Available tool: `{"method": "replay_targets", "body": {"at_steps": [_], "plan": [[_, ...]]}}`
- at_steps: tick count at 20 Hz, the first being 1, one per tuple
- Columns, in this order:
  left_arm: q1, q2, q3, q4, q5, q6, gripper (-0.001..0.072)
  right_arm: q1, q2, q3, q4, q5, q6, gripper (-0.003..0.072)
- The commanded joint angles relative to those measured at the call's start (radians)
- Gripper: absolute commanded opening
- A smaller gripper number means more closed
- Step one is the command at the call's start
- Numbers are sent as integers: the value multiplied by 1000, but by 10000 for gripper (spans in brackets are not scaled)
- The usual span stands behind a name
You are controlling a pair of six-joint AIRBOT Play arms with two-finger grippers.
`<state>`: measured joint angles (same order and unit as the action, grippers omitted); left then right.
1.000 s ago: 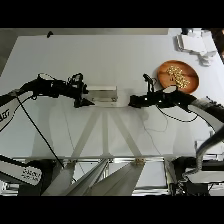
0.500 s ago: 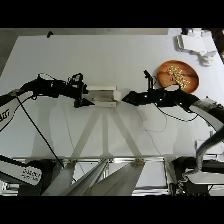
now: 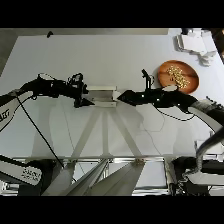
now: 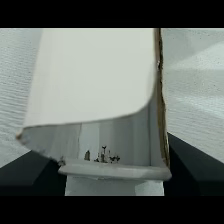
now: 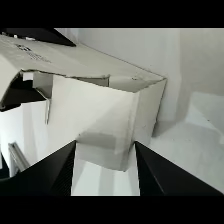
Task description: Fold the box and place the chain.
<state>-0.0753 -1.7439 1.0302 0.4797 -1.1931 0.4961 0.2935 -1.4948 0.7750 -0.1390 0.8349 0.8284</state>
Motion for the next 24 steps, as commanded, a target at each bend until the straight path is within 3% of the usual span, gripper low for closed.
{"method": "replay_targets", "body": {"at_steps": [1, 4, 6, 13, 19, 24], "plan": [[0, 0, 1, 0, 0, 0, 375, 13, 1, 0, 41, -12, 0, 423], [0, 0, 0, 0, 0, 0, 375, 50, 1, 2, 40, -72, 1, 423], [0, 0, 1, 0, 0, 0, 375, 67, 1, 15, 14, -99, 2, 467], [0, 0, 1, 0, 0, 1, 375, 106, 1, 76, -157, -183, 128, 471], [0, 0, 1, 0, 0, 0, 375, 143, 1, 86, -179, -225, 144, 472], [0, 0, 1, 0, 0, 0, 375, 182, 1, 122, -406, -304, 244, 472]]}}
